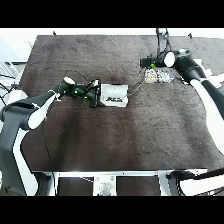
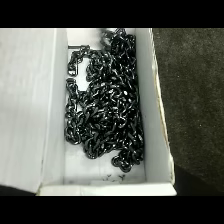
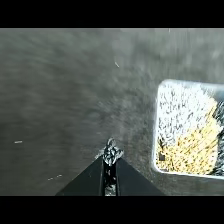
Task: Fold the box and place the chain.
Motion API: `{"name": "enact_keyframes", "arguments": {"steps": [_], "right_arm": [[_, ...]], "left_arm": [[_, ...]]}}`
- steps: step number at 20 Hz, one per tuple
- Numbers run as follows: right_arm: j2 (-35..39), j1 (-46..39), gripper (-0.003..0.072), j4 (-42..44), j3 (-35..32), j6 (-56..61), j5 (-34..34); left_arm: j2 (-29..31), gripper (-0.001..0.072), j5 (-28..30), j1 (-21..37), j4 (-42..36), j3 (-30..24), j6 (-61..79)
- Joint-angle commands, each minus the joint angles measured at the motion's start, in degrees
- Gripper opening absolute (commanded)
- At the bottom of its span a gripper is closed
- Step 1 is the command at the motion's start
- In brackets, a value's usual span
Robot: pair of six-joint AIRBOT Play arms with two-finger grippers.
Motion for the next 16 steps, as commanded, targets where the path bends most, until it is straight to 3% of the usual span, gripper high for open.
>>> {"name": "enact_keyframes", "arguments": {"steps": [1,7,16], "right_arm": [[8.7,2.4,0.0019,-0.9,0.1,-3.4,5.2],[16.3,9.5,0.0019,-3.2,0.0,-4.4,10.9],[17.3,18.2,0.0019,-5.1,0.0,-5.7,16.8]], "left_arm": [[0.0,0.0350,0.0,0.0,0.0,0.0,0.0],[0.0,0.0349,0.0,0.0,0.0,0.0,0.0],[0.0,0.0350,0.0,0.0,0.0,0.0,0.0]]}}
